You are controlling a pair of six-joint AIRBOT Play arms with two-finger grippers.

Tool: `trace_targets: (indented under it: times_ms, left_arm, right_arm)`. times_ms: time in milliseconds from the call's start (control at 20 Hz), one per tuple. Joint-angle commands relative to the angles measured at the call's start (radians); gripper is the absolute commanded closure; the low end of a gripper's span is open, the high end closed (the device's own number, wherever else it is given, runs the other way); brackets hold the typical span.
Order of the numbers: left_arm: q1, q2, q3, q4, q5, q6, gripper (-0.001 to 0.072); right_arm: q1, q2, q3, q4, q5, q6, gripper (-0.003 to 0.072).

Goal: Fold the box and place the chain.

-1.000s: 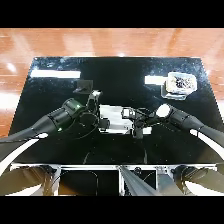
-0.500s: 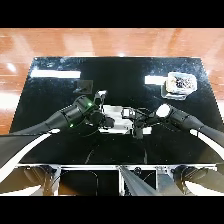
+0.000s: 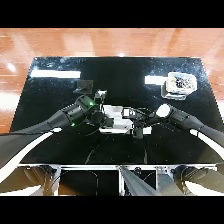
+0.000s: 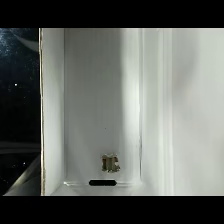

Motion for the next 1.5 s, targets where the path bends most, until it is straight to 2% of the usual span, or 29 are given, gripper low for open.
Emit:
trace_targets:
  times_ms: [0,850,900,950,1000,1100,1250,1350,1450]
  left_arm:
    - [0.0,-0.001,0.001,-0.001,-0.013,-0.001,0.0416]
    - [-0.001,-0.032,0.002,-0.029,-0.034,0.0,0.0419]
    - [0.0,-0.032,0.002,-0.029,-0.035,0.0,0.0488]
    - [0.0,-0.032,0.002,-0.029,-0.034,0.001,0.0591]
    - [-0.001,-0.032,0.002,-0.031,-0.035,0.001,0.0649]
    - [-0.002,-0.032,0.002,-0.031,-0.035,0.001,0.069]
    - [-0.002,-0.032,0.003,-0.031,-0.034,0.008,0.069]
    - [-0.002,-0.032,0.003,-0.039,-0.033,0.008,0.0679]
    - [-0.002,-0.032,0.003,-0.057,-0.032,0.008,0.041]
  right_arm:
    - [0.0,-0.001,0.0,0.001,0.001,0.0,0.0144]
    - [0.0,-0.001,0.0,0.001,0.001,0.0,0.0143]
    - [0.0,-0.001,0.0,0.001,0.001,0.0,0.0144]
    - [0.0,-0.001,0.0,0.001,0.001,0.0,0.0144]
    - [0.0,-0.001,0.0,0.001,0.001,0.0,0.0144]
    - [0.0,-0.001,0.0,0.001,0.001,0.0,0.0144]
    - [0.0,-0.001,0.0,0.001,0.001,0.0,0.0144]
    - [0.0,-0.001,0.0,0.001,0.001,0.0,0.0144]
    - [0.0,-0.001,0.0,0.001,0.001,0.0,0.0144]
